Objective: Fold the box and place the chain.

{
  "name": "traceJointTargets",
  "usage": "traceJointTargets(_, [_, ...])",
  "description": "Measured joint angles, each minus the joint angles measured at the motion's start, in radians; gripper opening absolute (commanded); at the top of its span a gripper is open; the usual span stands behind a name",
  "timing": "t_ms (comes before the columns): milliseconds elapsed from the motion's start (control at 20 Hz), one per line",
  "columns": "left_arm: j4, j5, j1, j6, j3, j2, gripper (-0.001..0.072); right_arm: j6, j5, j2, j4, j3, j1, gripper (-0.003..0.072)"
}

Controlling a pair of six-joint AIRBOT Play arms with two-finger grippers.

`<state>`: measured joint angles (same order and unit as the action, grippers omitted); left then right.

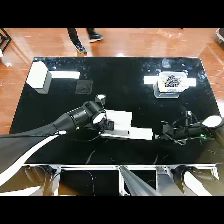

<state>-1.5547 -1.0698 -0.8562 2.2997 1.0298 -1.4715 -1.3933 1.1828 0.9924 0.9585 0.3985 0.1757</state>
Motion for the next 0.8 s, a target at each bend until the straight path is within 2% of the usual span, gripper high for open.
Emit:
traceJointTargets(250, [0.000,-0.007,0.000,0.000,0.000,0.000,0.0024,0.042,-0.108,0.105,-0.187,-0.002,-0.135,0.0017])
traceJointTargets(400, [0.001,-0.008,0.000,0.000,0.000,0.000,0.0024,0.119,-0.127,0.126,-0.320,-0.001,-0.174,0.0018])
traceJointTargets(450, [0.003,-0.008,0.000,0.000,0.000,0.000,0.0024,0.135,-0.129,0.129,-0.344,-0.001,-0.180,0.0074])
traceJointTargets(500, [0.003,-0.009,0.000,0.000,0.000,0.000,0.0024,0.146,-0.128,0.131,-0.363,-0.001,-0.185,0.0268])
traceJointTargets(550, [0.003,-0.010,0.000,0.001,0.000,0.000,0.0024,0.156,-0.126,0.133,-0.380,-0.001,-0.190,0.0518])
traceJointTargets(600, [0.003,-0.011,0.000,0.000,0.000,0.000,0.0024,0.164,-0.124,0.135,-0.389,-0.001,-0.199,0.0632])
traceJointTargets(800, [0.004,-0.011,0.000,0.000,0.000,0.000,0.0023,0.187,-0.119,0.137,-0.414,0.009,-0.275,0.0632])
